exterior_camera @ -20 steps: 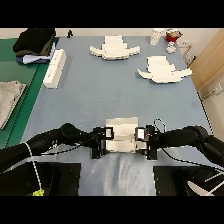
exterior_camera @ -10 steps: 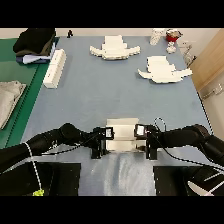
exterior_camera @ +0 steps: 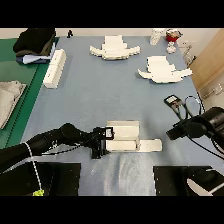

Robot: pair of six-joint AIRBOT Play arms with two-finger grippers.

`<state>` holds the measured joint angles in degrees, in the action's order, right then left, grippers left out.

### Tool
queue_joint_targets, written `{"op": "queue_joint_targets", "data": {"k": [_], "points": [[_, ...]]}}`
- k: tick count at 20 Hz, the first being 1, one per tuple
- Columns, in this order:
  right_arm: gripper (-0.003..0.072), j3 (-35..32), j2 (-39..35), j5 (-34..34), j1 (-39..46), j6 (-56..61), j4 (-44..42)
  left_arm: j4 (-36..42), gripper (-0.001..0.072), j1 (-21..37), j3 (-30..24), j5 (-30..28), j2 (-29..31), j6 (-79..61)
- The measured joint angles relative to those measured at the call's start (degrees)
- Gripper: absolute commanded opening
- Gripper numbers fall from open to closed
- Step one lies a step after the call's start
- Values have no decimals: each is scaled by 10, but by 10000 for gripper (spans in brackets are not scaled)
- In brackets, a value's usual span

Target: Fold the box.

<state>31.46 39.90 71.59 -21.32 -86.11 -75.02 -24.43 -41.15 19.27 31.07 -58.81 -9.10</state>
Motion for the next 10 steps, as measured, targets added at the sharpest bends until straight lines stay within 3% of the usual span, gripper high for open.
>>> {"op": "queue_joint_targets", "data": {"k": [2, 6, 10], "points": [[6, -2, 33, 2, 80, 12, -57, 0, 465, 0, 0, 0, 0, 0], [6, -19, 107, 3, 221, -44, -262, 0, 465, 0, 0, 0, 0, 0], [5, -58, 144, 0, 273, -89, -406, 0, 465, 0, 0, 0, 0, 0]]}}
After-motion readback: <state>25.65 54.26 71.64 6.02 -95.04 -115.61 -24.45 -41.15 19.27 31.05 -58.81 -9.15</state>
